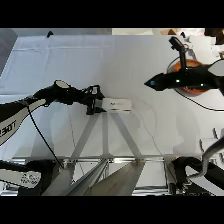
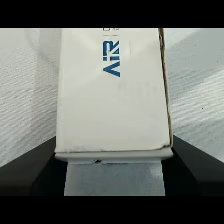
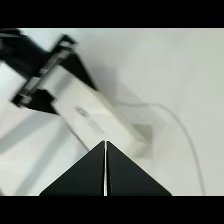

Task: Fold the box and place the chain.

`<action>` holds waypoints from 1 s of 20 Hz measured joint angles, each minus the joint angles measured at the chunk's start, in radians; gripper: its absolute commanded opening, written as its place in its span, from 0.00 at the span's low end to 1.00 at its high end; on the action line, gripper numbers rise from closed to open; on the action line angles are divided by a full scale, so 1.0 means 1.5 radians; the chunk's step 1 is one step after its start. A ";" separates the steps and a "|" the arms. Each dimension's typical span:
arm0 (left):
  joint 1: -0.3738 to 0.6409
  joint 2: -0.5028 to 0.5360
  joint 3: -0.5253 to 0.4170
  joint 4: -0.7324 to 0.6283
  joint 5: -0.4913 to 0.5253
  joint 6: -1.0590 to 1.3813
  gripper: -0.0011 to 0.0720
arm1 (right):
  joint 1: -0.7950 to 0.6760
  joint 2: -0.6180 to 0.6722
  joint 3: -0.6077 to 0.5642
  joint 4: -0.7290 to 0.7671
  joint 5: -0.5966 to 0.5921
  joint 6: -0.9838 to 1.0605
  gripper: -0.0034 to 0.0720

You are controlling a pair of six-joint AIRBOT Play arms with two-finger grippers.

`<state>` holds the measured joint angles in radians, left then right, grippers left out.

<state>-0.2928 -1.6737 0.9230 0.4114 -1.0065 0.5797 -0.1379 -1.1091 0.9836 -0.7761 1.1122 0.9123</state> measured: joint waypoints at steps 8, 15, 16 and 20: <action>0.000 0.000 0.000 0.000 0.000 0.000 0.45 | -0.054 0.026 0.000 -0.316 -0.051 0.217 0.06; 0.000 0.000 0.000 0.000 0.000 0.000 0.45 | -0.058 0.028 0.000 -0.355 -0.177 0.260 0.06; 0.000 0.000 0.000 0.000 0.000 0.000 0.45 | -0.058 0.027 0.000 -0.354 -0.178 0.262 0.06; 0.000 0.000 0.000 0.000 0.000 0.000 0.45 | -0.058 0.028 0.000 -0.347 -0.175 0.265 0.06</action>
<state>-0.2928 -1.6737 0.9230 0.4118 -1.0065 0.5797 -0.2249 -1.0676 0.9836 -1.2961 0.8494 1.3098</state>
